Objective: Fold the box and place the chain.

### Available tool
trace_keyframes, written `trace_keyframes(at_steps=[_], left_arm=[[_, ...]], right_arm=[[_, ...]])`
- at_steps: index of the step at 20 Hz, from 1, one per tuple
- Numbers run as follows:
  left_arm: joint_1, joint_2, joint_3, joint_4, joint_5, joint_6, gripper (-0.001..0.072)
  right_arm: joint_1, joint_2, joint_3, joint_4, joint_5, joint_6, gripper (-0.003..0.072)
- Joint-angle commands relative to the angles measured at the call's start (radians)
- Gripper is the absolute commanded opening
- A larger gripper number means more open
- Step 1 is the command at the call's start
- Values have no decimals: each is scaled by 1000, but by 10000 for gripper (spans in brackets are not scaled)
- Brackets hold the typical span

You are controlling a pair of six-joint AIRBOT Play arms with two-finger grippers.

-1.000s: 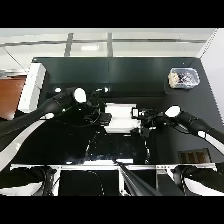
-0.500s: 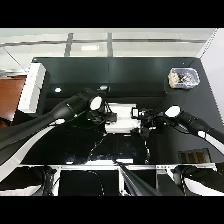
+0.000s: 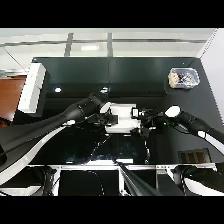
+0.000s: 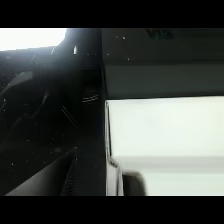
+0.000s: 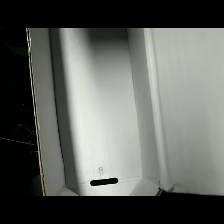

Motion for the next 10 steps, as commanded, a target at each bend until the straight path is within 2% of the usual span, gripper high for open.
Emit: trace_keyframes(at_steps=[1,10], left_arm=[[-2,-7,2,17,26,-57,328],[-24,-31,8,32,26,-57,328]], right_arm=[[1,-1,0,0,0,0,178],[1,-1,0,0,0,0,178]])
